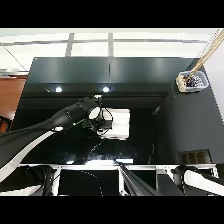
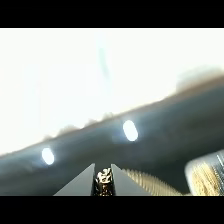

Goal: Fold the box and place the chain.

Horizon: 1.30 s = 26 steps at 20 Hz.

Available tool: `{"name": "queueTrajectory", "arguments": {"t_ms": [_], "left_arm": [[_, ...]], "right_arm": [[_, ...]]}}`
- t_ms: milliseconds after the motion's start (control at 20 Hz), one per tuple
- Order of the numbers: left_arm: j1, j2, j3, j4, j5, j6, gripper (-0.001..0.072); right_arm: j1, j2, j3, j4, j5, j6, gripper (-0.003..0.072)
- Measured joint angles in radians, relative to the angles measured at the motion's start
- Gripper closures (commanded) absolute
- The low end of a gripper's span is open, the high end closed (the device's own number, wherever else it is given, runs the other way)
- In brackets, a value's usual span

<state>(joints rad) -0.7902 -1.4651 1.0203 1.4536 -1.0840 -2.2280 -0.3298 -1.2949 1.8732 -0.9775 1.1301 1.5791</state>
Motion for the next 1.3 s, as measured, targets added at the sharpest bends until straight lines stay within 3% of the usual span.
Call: {"name": "queueTrajectory", "arguments": {"t_ms": [300, 550, 850, 1300], "left_arm": [[0.0, 0.0, 0.0, 0.0, 0.0, 0.0, 0.0682], [0.0, 0.0, 0.0, 0.0, 0.0, 0.0, 0.0682], [0.0, 0.0, 0.0, 0.0, 0.001, 0.0, 0.0681], [0.0, 0.0, 0.0, -0.001, 0.0, 0.0, 0.0681]], "right_arm": [[0.0, 0.056, 0.191, 0.156, 0.038, -0.017, 0.0677], [0.049, 0.079, 0.19, 0.232, 0.258, -0.063, 0.0677], [0.246, 0.163, -0.127, 0.238, 0.376, -0.122, 0.0677], [0.536, 0.191, -0.544, 0.244, 0.327, -0.156, 0.0679]]}}
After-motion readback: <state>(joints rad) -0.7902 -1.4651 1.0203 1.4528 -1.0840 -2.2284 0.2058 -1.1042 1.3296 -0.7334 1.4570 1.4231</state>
